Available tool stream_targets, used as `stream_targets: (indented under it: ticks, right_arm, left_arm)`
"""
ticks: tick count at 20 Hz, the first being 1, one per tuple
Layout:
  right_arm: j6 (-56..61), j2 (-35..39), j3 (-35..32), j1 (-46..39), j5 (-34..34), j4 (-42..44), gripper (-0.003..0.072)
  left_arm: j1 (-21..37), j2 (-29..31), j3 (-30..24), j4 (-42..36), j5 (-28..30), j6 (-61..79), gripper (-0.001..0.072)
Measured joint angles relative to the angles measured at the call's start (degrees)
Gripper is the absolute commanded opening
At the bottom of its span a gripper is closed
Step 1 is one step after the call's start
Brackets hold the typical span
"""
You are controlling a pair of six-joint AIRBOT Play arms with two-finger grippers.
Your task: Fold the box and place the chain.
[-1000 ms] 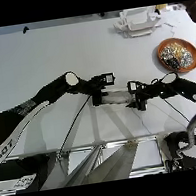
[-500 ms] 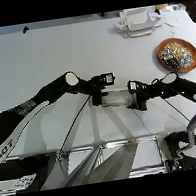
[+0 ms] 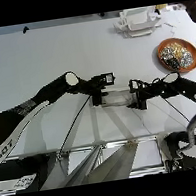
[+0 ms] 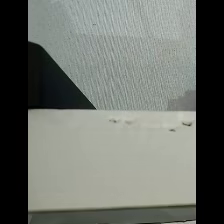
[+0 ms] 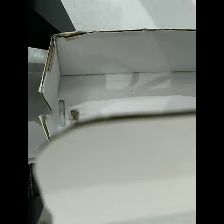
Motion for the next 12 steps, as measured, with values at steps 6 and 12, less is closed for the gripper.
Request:
stream_targets:
  ticks: [6,12]
  right_arm:
    - [-0.63,-0.35,0.02,0.44,-1.27,0.5,0.0491]
    - [-0.72,-0.66,0.04,0.5,-1.6,-0.48,0.0376]
  left_arm:
    - [0.0,0.0,0.0,0.0,-0.07,0.04,0.0011]
    - [-0.02,0.0,0.0,0.02,-0.07,0.04,0.0011]
